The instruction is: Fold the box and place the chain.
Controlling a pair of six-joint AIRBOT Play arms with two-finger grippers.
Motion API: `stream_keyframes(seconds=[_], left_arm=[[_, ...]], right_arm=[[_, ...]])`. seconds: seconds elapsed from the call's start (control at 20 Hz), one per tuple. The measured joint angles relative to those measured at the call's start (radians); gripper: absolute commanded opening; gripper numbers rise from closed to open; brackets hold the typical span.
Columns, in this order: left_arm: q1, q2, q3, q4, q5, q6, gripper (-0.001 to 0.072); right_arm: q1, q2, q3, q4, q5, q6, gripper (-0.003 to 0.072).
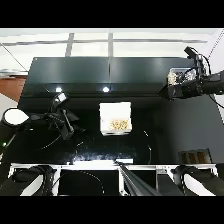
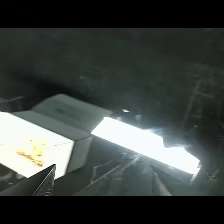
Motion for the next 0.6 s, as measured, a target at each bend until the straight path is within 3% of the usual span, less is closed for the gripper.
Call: stream_keyframes(seconds=[0.4,0.6], left_arm=[[-0.146,-0.192,-0.002,-0.026,0.122,0.398,0.0714],[-0.179,-0.267,0.001,-0.116,0.17,0.499,0.0713]], right_arm=[[0.0,-0.001,0.0,-0.039,-0.021,0.0,0.0703],[0.0,-0.001,0.0,-0.039,-0.022,0.002,0.0703]])
